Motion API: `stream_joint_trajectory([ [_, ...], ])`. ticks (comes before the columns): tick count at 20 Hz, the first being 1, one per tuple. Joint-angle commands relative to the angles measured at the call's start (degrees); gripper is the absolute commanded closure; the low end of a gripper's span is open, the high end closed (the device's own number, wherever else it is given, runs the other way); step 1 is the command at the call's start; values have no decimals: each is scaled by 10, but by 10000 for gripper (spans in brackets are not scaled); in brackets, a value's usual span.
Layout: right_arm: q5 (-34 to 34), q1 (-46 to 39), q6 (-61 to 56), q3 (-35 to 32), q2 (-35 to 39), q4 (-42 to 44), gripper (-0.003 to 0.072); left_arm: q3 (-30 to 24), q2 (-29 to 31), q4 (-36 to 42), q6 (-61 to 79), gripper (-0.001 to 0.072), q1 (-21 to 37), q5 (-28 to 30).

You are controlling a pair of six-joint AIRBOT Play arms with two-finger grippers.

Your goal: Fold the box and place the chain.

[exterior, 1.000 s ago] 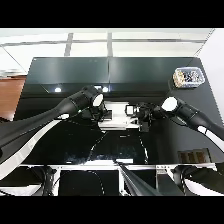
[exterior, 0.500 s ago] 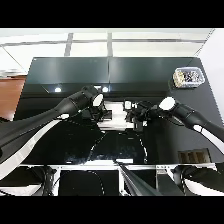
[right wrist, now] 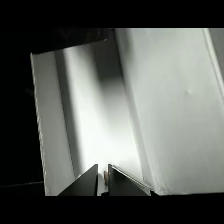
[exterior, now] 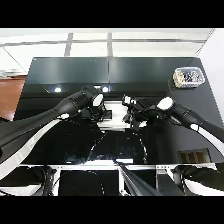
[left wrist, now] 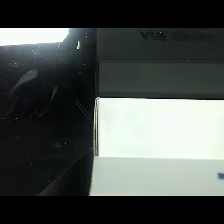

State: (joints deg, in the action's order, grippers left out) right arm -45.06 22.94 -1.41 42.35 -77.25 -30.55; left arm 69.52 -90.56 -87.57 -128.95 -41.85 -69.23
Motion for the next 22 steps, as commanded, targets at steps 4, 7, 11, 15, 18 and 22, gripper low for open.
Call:
stream_joint_trajectory([
  [4, 14, 1, -69, 0, -4, -15, 356, 0, 0, 1, -1, 685, 0, 2],
  [7, 14, 1, -107, 0, -4, -39, 325, 0, 0, 1, -1, 684, 0, 2],
  [11, -44, -2, -154, 2, 4, -40, 673, 0, 0, 0, -1, 684, 0, 4],
  [15, -108, -54, -360, 19, 80, -109, 673, 0, 0, 1, -1, 684, 0, 4],
  [18, -151, -172, -548, 37, 156, -214, 673, 0, 0, 1, -1, 684, 0, 4],
  [22, -179, -349, -640, 27, 178, -246, 673, 0, 0, 1, -1, 685, 0, 4],
])
